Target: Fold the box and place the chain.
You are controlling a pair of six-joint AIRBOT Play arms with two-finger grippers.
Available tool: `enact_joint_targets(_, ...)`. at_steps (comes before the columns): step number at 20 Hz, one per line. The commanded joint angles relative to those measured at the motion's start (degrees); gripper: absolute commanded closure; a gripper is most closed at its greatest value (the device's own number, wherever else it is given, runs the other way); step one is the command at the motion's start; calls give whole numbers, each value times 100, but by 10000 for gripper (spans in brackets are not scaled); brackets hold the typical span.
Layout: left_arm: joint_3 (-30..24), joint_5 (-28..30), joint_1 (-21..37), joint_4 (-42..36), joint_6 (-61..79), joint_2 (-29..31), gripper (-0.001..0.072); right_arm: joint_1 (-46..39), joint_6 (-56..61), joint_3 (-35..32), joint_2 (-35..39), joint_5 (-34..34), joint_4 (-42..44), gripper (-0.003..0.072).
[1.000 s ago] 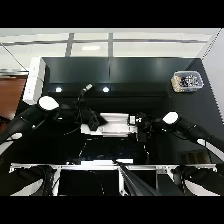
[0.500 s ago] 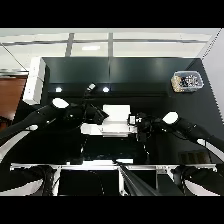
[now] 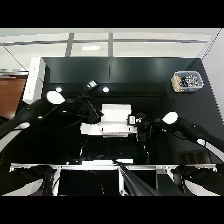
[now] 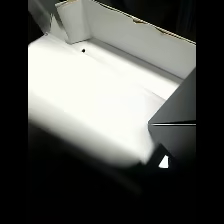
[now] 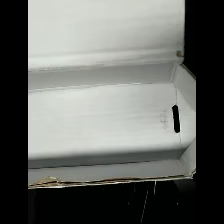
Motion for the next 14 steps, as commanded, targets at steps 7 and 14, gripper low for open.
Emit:
enact_joint_targets(7,-1480,-634,592,118,1703,1084,1,2,-2,4,-4,9,-7,217)
enact_joint_targets(14,-1578,717,-271,195,2968,752,8,2,-2,4,-4,9,-7,217)
